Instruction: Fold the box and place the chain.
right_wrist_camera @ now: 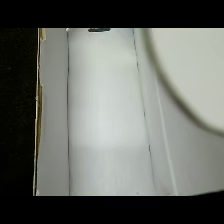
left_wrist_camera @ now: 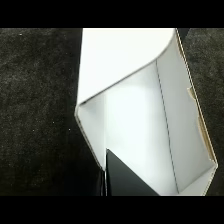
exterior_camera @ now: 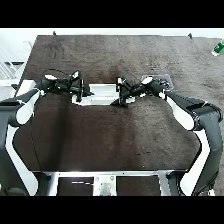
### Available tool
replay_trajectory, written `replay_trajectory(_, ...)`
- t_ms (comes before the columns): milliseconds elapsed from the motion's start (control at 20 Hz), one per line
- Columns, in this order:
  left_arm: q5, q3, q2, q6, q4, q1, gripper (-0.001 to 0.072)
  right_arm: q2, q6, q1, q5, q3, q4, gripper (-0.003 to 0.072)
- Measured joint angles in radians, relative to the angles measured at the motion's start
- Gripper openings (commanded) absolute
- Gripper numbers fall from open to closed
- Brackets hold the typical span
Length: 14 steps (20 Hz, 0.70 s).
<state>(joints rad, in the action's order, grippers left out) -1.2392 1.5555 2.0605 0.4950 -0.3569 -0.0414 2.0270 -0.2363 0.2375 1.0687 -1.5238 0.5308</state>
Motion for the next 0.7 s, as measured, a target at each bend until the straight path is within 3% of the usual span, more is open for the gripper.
replay_trajectory(700, 0.000, 0.000, -0.001, 0.000, 0.013, 0.000, 0.0024, 0.000, -0.005, -0.002, -0.002, 0.000, 0.000, 0.0573)
